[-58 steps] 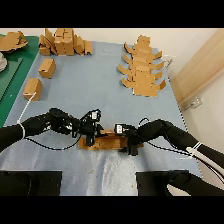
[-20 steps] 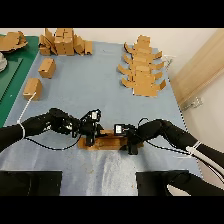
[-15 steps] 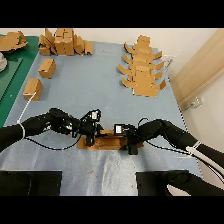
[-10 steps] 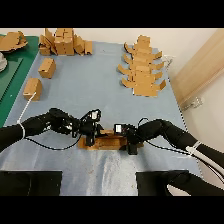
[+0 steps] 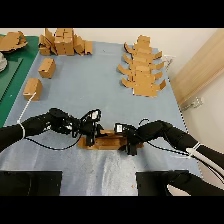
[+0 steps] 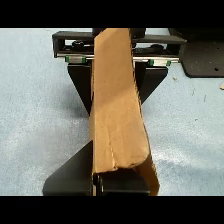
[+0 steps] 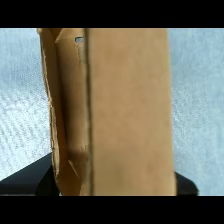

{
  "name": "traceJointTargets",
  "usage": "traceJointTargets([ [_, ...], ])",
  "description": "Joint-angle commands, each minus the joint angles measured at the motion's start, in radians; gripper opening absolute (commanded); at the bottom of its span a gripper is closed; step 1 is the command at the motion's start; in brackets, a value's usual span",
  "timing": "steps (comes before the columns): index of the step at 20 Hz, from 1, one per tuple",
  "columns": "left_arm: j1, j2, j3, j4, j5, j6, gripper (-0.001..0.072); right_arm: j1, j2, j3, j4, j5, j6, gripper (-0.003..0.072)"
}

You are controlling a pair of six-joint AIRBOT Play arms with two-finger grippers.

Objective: Fold the box.

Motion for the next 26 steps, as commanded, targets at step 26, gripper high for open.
traceJointTargets([
  [26,0.002,0.002,0.000,0.001,0.024,-0.009,0.0015,-0.002,-0.001,-0.003,-0.014,0.002,0.002,0.0369],
])
